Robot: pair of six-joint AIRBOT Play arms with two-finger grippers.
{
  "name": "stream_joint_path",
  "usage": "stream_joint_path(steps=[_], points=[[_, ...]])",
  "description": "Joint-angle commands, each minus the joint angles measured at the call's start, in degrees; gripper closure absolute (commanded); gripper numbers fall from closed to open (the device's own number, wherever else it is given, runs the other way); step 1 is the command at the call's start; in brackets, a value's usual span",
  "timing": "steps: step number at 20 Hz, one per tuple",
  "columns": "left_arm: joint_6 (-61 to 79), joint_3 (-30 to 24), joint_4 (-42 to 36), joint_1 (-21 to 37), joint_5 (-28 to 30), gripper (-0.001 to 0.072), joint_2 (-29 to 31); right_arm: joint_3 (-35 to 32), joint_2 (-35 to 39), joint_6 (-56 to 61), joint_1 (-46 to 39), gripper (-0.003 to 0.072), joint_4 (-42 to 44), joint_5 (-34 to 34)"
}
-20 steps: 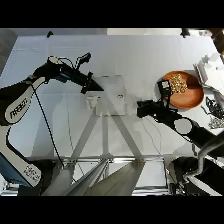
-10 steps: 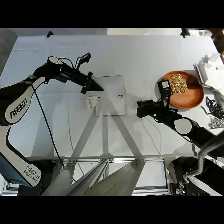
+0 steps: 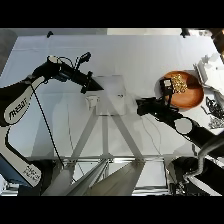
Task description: Fold the box and place the chain.
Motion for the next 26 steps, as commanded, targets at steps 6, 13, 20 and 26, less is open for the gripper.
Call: stream_joint_path(steps=[6,13,20,26], points=[[-1.18,-0.02,10.78,0.02,-7.26,0.0711,10.32,0.04,9.01,0.15,0.04,0.0158,0.15,-1.97],[-2.6,-15.43,19.91,-1.92,3.19,0.0715,27.87,0.04,13.51,0.13,0.04,0.016,-0.04,-4.81],[6.03,-32.65,1.33,-2.78,22.93,0.0707,25.92,0.04,13.49,-0.33,-1.27,0.017,-0.13,-6.58],[23.34,-32.65,-12.2,-7.04,25.79,0.0707,17.55,0.04,13.49,-0.46,-4.24,0.017,-0.24,-6.51]])
